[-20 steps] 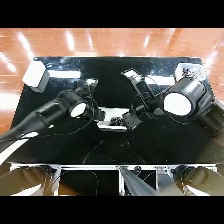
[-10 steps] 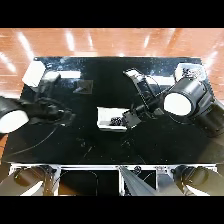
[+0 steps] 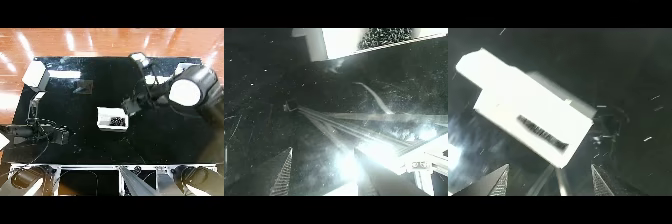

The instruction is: Fold the box and place the chain.

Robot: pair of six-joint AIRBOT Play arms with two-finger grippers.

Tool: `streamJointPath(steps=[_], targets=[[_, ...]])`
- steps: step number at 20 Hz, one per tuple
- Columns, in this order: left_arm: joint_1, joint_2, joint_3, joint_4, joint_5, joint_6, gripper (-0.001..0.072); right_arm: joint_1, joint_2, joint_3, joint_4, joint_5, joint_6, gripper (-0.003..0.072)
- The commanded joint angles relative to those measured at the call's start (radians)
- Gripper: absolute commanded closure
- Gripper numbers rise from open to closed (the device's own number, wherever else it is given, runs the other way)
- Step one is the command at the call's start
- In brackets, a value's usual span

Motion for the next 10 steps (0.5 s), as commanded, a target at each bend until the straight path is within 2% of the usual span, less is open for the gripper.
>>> streamJointPath(steps=[1, 3, 5, 8, 10], targets=[[0.008, -0.012, -0.021, -0.020, 0.049, 0.037, 0.0204, -0.115, -0.089, 0.100, 0.116, 0.017, -0.169, 0.0061], [0.008, -0.035, -0.021, -0.021, 0.069, 0.041, 0.0204, -0.165, -0.165, 0.141, 0.198, 0.022, -0.305, 0.0061], [0.008, -0.066, -0.021, -0.024, 0.087, 0.044, 0.0205, -0.182, -0.247, 0.168, 0.214, 0.026, -0.401, 0.0061], [0.008, -0.121, -0.021, -0.026, 0.097, 0.048, 0.0205, -0.182, -0.359, 0.171, 0.166, -0.036, -0.409, 0.0062], [0.008, -0.151, -0.021, -0.029, 0.098, 0.048, 0.0205, -0.182, -0.406, 0.171, 0.197, -0.045, -0.443, 0.0062]])
